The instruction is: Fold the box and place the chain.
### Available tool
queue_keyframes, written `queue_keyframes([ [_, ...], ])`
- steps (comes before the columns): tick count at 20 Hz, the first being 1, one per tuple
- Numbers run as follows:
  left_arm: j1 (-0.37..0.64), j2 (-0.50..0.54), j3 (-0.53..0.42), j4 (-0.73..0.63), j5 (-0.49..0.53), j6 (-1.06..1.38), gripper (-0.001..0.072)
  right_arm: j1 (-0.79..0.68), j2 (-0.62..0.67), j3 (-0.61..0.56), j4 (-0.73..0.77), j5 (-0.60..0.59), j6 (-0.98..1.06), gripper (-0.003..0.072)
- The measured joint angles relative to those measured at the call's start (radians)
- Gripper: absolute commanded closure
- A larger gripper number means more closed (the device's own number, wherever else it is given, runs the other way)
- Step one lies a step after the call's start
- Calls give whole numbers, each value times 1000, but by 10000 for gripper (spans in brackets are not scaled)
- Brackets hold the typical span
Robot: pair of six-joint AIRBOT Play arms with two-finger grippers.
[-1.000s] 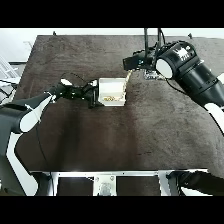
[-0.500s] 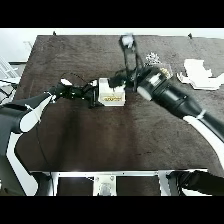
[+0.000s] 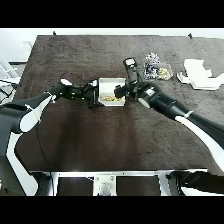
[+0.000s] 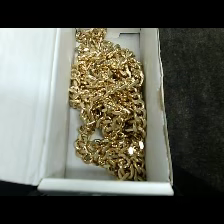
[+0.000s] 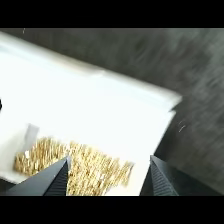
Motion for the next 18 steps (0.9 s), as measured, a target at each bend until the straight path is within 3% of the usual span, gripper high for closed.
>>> queue_keyframes([
  [1,0,0,0,0,0,0,420,-11,39,-1,-2,0,-23,112],
  [2,0,0,0,0,0,0,420,-26,77,-2,-5,2,-47,193],
  [3,0,0,0,0,0,0,420,-48,116,-2,-6,4,-74,357],
  [5,0,0,0,0,0,0,420,-105,171,-3,-5,2,-128,558],
  [8,0,0,0,0,0,0,420,-223,204,-3,84,-49,-247,566],
  [12,0,0,0,0,1,0,420,-349,191,-3,405,-86,-591,654],
  [18,0,0,0,0,1,0,420,-421,42,36,900,30,-1196,655],
])
